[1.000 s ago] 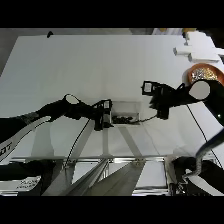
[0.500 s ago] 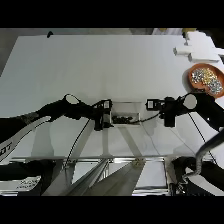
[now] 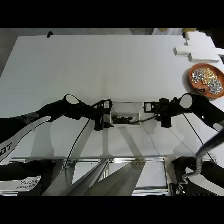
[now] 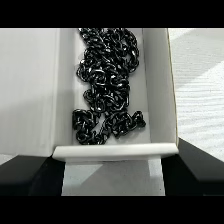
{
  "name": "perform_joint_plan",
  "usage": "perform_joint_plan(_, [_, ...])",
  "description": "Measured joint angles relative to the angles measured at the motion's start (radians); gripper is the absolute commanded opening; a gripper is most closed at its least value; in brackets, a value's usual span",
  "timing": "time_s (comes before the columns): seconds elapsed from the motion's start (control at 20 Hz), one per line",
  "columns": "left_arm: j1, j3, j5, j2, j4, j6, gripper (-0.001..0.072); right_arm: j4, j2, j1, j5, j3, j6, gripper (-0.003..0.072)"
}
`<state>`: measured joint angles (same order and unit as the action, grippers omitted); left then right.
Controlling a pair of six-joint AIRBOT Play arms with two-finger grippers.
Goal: Fold the box and place the chain.
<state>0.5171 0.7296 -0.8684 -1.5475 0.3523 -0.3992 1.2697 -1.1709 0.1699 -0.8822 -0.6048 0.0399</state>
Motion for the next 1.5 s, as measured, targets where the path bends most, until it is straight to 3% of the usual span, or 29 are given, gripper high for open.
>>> perform_joint_plan(0.05, [0.0,0.0,0.0,0.0,0.0,0.0,0.0204,-0.003,-0.005,0.0,0.004,0.0,-0.007,0.0145])
perform_joint_plan(0.15, [0.0,0.0,0.0,0.0,0.0,0.0,0.0204,-0.007,-0.013,0.0,0.011,0.0,-0.013,0.0142])
perform_joint_plan(0.25, [0.0,0.0,0.0,0.0,0.0,0.0,0.0204,-0.01,-0.018,0.0,0.013,0.0,-0.018,0.0012])
perform_joint_plan(0.6, [0.0,0.0,0.0,0.0,0.0,0.0,0.0204,0.009,0.0,0.0,-0.031,0.002,0.0,0.0011])
perform_joint_plan(0.8, [0.0,0.0,0.0,0.0,0.0,0.0,0.0204,-0.011,0.123,0.0,-0.033,0.002,0.024,0.0012])
perform_joint_plan(1.2, [0.0,0.0,0.0,0.0,0.0,0.0,0.0204,-0.463,0.358,0.084,-0.079,0.002,0.038,0.0011])
perform_joint_plan(1.5, [0.0,0.0,0.0,0.0,0.0,0.0,0.0204,-0.595,0.37,0.31,0.082,0.002,0.082,0.0011])
